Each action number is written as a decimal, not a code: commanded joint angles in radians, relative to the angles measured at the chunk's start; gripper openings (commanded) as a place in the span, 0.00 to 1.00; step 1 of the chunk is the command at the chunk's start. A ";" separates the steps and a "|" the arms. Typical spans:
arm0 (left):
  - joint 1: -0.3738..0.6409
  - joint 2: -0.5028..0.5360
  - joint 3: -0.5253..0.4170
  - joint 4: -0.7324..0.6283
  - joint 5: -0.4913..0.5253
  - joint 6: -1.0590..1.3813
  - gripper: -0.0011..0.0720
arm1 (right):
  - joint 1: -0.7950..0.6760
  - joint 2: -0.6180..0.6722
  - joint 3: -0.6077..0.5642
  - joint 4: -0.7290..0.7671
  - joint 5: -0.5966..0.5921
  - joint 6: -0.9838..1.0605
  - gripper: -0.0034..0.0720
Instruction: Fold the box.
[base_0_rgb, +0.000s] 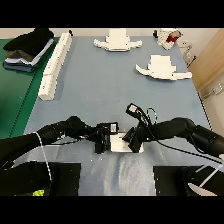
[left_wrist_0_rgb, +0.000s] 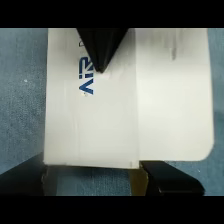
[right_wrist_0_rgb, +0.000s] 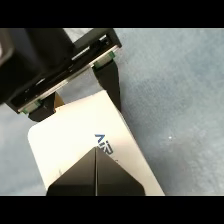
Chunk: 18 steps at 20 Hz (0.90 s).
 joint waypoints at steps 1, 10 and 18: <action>0.000 0.000 0.001 0.000 0.000 0.000 0.65 | 0.068 0.069 -0.071 -0.053 0.130 -0.014 0.05; 0.000 0.000 0.001 0.000 0.000 0.000 0.65 | 0.146 0.119 -0.037 -0.209 0.039 -0.163 0.71; 0.000 0.000 0.001 0.000 0.000 0.000 0.65 | 0.166 0.110 -0.037 -0.437 0.079 -0.163 0.90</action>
